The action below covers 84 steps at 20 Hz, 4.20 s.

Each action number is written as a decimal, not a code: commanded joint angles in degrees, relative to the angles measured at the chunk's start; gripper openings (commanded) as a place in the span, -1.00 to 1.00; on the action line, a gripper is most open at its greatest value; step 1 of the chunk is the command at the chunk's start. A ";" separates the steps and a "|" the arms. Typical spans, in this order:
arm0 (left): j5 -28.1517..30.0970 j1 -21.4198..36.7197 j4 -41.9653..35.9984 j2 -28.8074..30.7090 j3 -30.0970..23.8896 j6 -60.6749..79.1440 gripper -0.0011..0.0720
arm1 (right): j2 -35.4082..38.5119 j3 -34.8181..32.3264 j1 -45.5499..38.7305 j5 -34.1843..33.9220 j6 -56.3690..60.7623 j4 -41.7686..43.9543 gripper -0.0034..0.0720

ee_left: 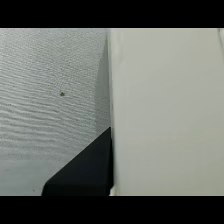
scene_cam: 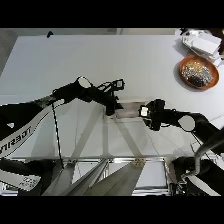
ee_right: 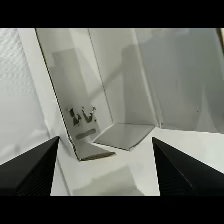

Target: Fold the box and place the chain.

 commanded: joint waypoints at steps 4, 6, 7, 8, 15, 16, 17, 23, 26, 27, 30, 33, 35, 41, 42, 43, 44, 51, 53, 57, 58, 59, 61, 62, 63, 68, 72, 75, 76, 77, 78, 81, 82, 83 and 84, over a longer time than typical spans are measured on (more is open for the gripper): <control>0.02 -0.02 0.00 -0.02 -0.02 0.02 -0.94 | -0.98 0.07 -4.92 2.56 -11.23 9.27 0.86; 0.02 -0.02 0.00 -0.02 -0.02 0.04 -0.94 | -1.22 0.07 -4.92 3.23 -15.76 13.31 0.87; 0.02 -0.02 0.00 -0.02 -0.02 0.02 -0.94 | -1.33 0.07 -4.92 3.15 -17.49 14.93 0.87; 0.02 -0.02 0.00 -0.02 -0.02 0.02 -0.94 | -1.66 0.07 -4.94 3.06 -18.58 16.20 0.87; 0.00 -0.02 0.00 -0.02 -0.02 0.02 -0.94 | -6.27 4.52 -8.81 8.76 -18.43 17.35 0.89; 0.02 -0.02 0.00 -0.02 -0.02 0.02 -0.94 | -6.49 4.79 -9.31 9.22 -18.53 17.35 0.89; 0.00 -0.02 0.00 -0.02 -0.02 0.02 -0.94 | -6.69 4.87 -9.81 9.90 -18.67 17.35 0.89; 0.00 -0.02 0.00 -0.02 -0.02 0.02 -0.94 | -7.96 4.92 -11.87 13.25 -24.68 19.78 0.89; 0.00 -0.02 0.00 -0.02 -0.02 0.02 -0.94 | -9.70 5.25 -12.09 12.87 -27.67 22.67 0.88; 0.00 -0.02 0.00 -0.02 -0.02 0.02 -0.94 | -10.45 5.66 -12.87 12.98 -27.67 22.73 0.88; 0.02 -0.02 0.00 -0.02 -0.02 0.02 -0.94 | -11.87 6.29 -13.79 13.03 -28.48 23.17 0.88; 0.02 -0.02 0.00 -0.02 -0.02 0.02 -0.94 | -12.50 6.29 -13.77 14.36 -31.91 26.56 0.86; 0.00 -0.02 0.00 -0.02 -0.02 0.02 -0.94 | -13.42 6.29 -13.51 15.39 -32.81 26.77 0.86; 0.02 -0.02 0.00 -0.02 -0.02 0.02 -0.94 | -13.77 6.27 -11.65 17.99 -29.68 25.53 0.80; 0.00 -0.02 0.00 -0.02 -0.02 0.02 -0.94 | -13.77 6.27 -11.65 18.60 -28.26 24.30 0.80; 0.02 -0.02 0.00 -0.02 -0.02 0.02 -0.94 | -13.77 6.23 -11.65 19.37 -27.50 23.19 0.80; 0.00 -0.02 0.00 -0.02 -0.02 0.02 -0.94 | -13.77 6.12 -11.65 19.34 -27.06 23.15 0.80; 0.00 -0.02 0.00 -0.02 -0.02 0.02 -0.94 | -14.80 6.10 -10.82 18.84 -25.42 23.58 0.64; 0.00 -0.02 0.00 -0.02 -0.02 0.02 -0.94 | -16.20 6.10 -10.80 18.78 -27.47 23.69 0.64; 0.02 -0.02 0.00 -0.02 -0.02 0.02 -0.94 | -17.00 6.10 -10.82 18.67 -30.23 24.79 0.64; 0.02 -0.02 0.00 -0.02 -0.02 0.02 -0.94 | -17.27 6.10 -10.82 18.69 -31.28 25.40 0.64; 0.00 -0.02 0.00 -0.02 -0.02 0.02 -0.94 | -17.42 6.10 -10.82 18.71 -31.98 25.83 0.64; 0.02 -0.02 0.00 -0.02 -0.02 0.02 -0.94 | -17.44 6.10 -10.82 18.67 -32.22 26.53 0.64; 0.02 -0.02 0.00 -0.02 -0.02 0.02 -0.94 | -17.44 6.10 -10.82 18.67 -32.22 26.71 0.64; 0.00 -0.02 0.00 -0.02 -0.02 0.02 -0.94 | -17.44 6.10 -10.82 18.62 -32.22 26.82 0.64; 0.00 -0.02 0.00 -0.02 -0.02 0.02 -0.94 | -18.93 6.10 -10.82 18.49 -33.81 29.00 0.64; 0.02 -0.02 0.00 -0.02 -0.02 0.02 -0.94 | -19.50 6.10 -10.82 18.45 -33.86 28.22 0.42; 0.02 -0.02 0.00 -0.02 -0.02 0.02 -0.94 | -20.41 6.10 -10.82 17.68 -33.86 27.61 0.09; 0.00 -0.02 0.00 -0.02 -0.02 0.02 -0.94 | -20.48 6.10 -10.82 17.40 -33.86 27.63 0.09; 0.02 -0.02 0.00 -0.02 -0.02 0.02 -0.94 | -20.48 6.10 -10.82 17.38 -33.86 27.61 0.01; 0.00 -0.02 0.00 -0.02 -0.02 0.02 -0.94 | -20.50 6.10 -10.82 17.38 -33.86 27.61 -0.07; 0.00 -0.02 0.00 -0.02 -0.02 0.02 -0.94 | -20.55 6.10 -10.82 17.38 -33.86 27.61 -0.05; 0.00 -0.02 0.00 -0.02 -0.02 0.02 -0.94 | -20.55 6.10 -10.82 17.20 -33.86 27.61 -0.05; 0.02 -0.02 0.00 -0.02 -0.02 0.02 -0.94 | -20.55 6.10 -10.82 17.14 -33.86 27.61 -0.04; 0.00 -0.02 0.00 -0.02 -0.02 0.02 -0.94 | -20.55 6.10 -10.82 17.16 -33.86 27.61 0.02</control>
